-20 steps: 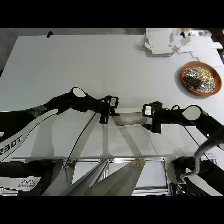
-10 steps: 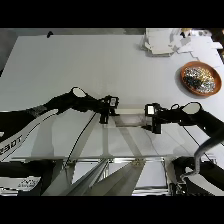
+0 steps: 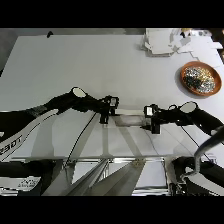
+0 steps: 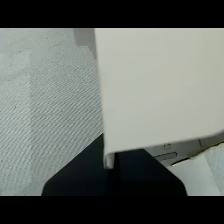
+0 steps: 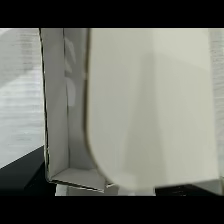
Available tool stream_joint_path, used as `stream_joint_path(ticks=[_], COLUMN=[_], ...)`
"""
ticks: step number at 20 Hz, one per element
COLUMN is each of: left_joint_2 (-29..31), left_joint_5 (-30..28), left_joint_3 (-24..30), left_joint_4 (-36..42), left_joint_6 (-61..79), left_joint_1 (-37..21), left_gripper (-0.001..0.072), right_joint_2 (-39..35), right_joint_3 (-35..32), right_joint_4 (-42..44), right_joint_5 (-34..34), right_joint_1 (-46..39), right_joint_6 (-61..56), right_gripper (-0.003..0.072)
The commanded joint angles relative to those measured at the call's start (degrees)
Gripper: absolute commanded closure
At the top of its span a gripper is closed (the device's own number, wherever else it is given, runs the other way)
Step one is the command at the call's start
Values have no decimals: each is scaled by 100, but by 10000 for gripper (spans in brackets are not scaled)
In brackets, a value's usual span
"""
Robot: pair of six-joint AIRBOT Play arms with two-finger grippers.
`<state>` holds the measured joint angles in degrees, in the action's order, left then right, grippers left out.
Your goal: Fold the box and place the chain.
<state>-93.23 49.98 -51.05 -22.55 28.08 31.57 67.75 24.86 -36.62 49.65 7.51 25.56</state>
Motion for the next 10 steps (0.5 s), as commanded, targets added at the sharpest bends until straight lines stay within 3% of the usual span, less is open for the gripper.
stream_joint_path(ticks=[1, 4, 7, 10], left_joint_2=[-2, -2, -2, -2], left_joint_5=[0, -2, -2, -2], left_joint_3=[-4, -2, -4, -4], left_joint_4=[0, 0, 0, 0], left_joint_6=[-4, -4, -4, -4], left_joint_1=[-4, -4, -4, -4], left_gripper=[698, 698, 698, 698], right_joint_2=[66, 74, 79, 79], right_joint_3=[2, 0, 0, 0], right_joint_4=[0, -2, -2, -4], right_joint_5=[-76, -83, -98, -98], right_joint_1=[-2, -2, -2, -2], right_joint_6=[46, 46, 46, 44], right_gripper=[177, 178, 255, 261])
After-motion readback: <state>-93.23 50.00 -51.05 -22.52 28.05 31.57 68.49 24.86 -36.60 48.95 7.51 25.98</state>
